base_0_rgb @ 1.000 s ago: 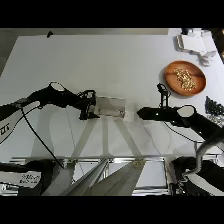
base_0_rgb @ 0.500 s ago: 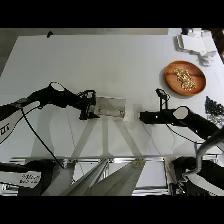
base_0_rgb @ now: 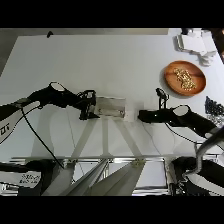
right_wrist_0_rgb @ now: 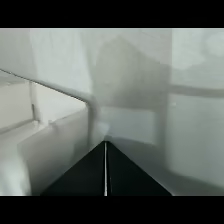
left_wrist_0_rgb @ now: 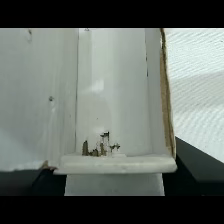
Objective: Fold the box and place the chain.
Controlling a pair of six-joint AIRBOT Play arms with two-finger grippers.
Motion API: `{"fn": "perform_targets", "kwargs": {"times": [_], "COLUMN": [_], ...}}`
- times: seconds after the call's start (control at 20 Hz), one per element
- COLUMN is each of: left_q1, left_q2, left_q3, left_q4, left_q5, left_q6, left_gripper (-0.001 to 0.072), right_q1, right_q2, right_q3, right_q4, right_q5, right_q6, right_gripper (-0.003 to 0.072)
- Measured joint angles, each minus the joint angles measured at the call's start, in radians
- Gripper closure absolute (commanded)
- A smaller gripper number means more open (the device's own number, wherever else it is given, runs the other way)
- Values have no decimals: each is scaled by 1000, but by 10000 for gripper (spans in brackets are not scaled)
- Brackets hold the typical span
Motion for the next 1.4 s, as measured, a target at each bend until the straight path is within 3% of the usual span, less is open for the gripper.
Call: {"fn": "perform_targets", "kwargs": {"times": [0.05, 0.8, 0.95, 1.1, 1.15, 1.2, 1.25, 1.4], "left_q1": [0, -2, -3, -3, -3, -3, -3, -3], "left_q2": [0, 0, 0, 0, 0, 0, 0, 0], "left_q3": [0, 0, 0, 0, 0, 0, 0, 0], "left_q4": [0, -3, -3, -3, -3, -3, -3, -3], "left_q5": [0, 0, 0, 0, 0, 0, 0, 0], "left_q6": [0, 0, 0, 0, 0, 0, 0, 0], "left_gripper": [395, 395, 395, 395, 395, 395, 395, 395], "right_q1": [0, 24, 42, 49, 50, 51, 51, 52], "right_q2": [8, 90, 92, 93, 93, 93, 93, 93], "right_q3": [-2, 0, 0, 1, 1, 1, 1, 1], "right_q4": [10, 131, 180, 212, 217, 218, 220, 221], "right_q5": [68, 136, 145, 139, 134, 129, 123, 98], "right_q6": [-23, -104, -129, -145, -148, -150, -152, -159], "right_gripper": [681, 677, 562, 561, 518, 395, 346, 327]}}
